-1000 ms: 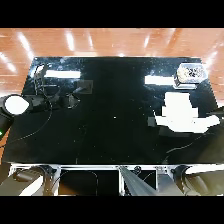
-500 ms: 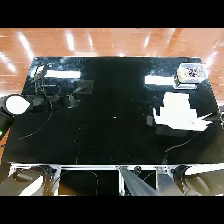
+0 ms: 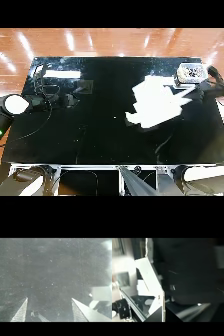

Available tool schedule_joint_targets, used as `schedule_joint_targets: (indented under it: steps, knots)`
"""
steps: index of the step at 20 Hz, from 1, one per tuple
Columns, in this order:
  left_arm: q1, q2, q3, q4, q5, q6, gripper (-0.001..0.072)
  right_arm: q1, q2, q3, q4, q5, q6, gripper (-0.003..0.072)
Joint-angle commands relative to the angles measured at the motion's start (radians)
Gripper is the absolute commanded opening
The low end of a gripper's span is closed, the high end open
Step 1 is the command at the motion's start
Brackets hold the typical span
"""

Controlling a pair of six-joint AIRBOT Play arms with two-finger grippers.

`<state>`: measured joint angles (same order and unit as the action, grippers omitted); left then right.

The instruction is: Fold the box and place the chain.

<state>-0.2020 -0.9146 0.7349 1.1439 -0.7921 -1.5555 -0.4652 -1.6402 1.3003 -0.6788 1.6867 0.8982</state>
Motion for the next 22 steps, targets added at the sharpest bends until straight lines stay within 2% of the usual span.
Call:
schedule_joint_targets:
  steps: [1,3,5,7,9,11,14,16,19,22]
  knots:
    - [0.014,0.0,0.0,-0.008,-0.004,-0.001,0.0618,0.283,0.139,-0.042,0.121,-0.24,0.058,0.0038]
    - [0.013,0.0,0.0,-0.008,-0.011,-0.001,0.0618,0.439,0.224,-0.091,0.12,-0.452,0.122,0.0038]
    - [0.014,0.0,0.0,-0.008,-0.024,-0.001,0.0618,0.578,0.32,-0.187,0.11,-0.652,0.142,0.0038]
    - [0.013,0.0,0.0,-0.008,-0.04,-0.001,0.0618,0.701,0.439,-0.346,0.03,-0.88,0.226,0.0037]
    - [0.013,0.0,0.0,-0.008,-0.056,-0.001,0.0618,0.795,0.548,-0.529,-0.022,-1.029,0.294,0.0037]
    - [0.013,0.0,0.0,-0.008,-0.058,-0.001,0.0618,0.846,0.6,-0.677,-0.022,-1.065,0.34,0.0038]
    - [0.012,-0.002,-0.006,-0.007,-0.036,0.0,0.0618,0.875,0.601,-0.8,-0.04,-1.126,0.356,0.0038]
    - [0.011,-0.004,-0.035,-0.008,0.009,0.004,0.0618,0.875,0.601,-0.83,-0.077,-1.18,0.355,0.0039]
    - [0.011,-0.049,-0.058,-0.026,-0.014,0.019,0.0618,0.875,0.601,-0.845,-0.127,-1.162,0.355,0.0039]
    - [0.034,-0.151,-0.052,-0.225,-0.016,0.203,0.0618,0.875,0.601,-0.845,-0.127,-1.151,0.355,0.0039]
